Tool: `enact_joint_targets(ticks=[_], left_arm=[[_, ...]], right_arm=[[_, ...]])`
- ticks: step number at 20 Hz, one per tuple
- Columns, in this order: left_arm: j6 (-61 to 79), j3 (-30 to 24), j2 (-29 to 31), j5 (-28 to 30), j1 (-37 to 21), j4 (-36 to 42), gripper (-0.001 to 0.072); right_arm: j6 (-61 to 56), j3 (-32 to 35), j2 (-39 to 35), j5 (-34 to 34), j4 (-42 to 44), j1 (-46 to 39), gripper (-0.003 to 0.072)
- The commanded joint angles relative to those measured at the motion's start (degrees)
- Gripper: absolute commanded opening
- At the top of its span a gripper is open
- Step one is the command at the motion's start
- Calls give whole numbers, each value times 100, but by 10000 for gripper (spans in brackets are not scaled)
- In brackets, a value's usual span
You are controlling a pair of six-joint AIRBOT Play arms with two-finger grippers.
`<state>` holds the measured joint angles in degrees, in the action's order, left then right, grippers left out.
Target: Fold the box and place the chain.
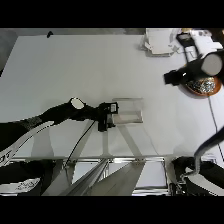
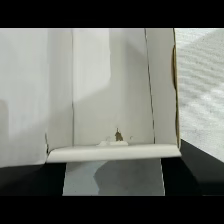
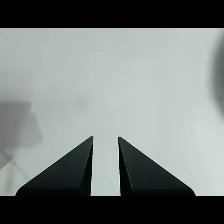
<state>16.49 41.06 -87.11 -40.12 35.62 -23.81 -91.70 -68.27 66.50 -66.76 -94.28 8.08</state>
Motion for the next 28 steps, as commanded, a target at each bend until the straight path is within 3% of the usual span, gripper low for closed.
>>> enact_joint_targets(ticks=[1, 5, 11, 12, 25, 28], left_arm=[[0, 0, 4, 2, -4, 2, 272], [2, 0, 4, 2, -4, 0, 272], [2, 0, 4, 2, -4, 2, 272], [2, 0, 4, 2, -4, 0, 272], [2, 0, 4, 2, -4, 2, 272], [0, 0, 4, 2, -4, 2, 272]], right_arm=[[807, -614, 739, 247, 120, -1775, 155], [944, -1241, 1895, -24, 179, -2623, 155], [374, -1453, 3106, 96, 175, -2756, 163], [330, -1453, 3213, 144, 177, -2756, 196], [315, -1458, 3519, 892, 162, -2785, 199], [321, -1456, 3582, 686, 149, -2785, 144]])
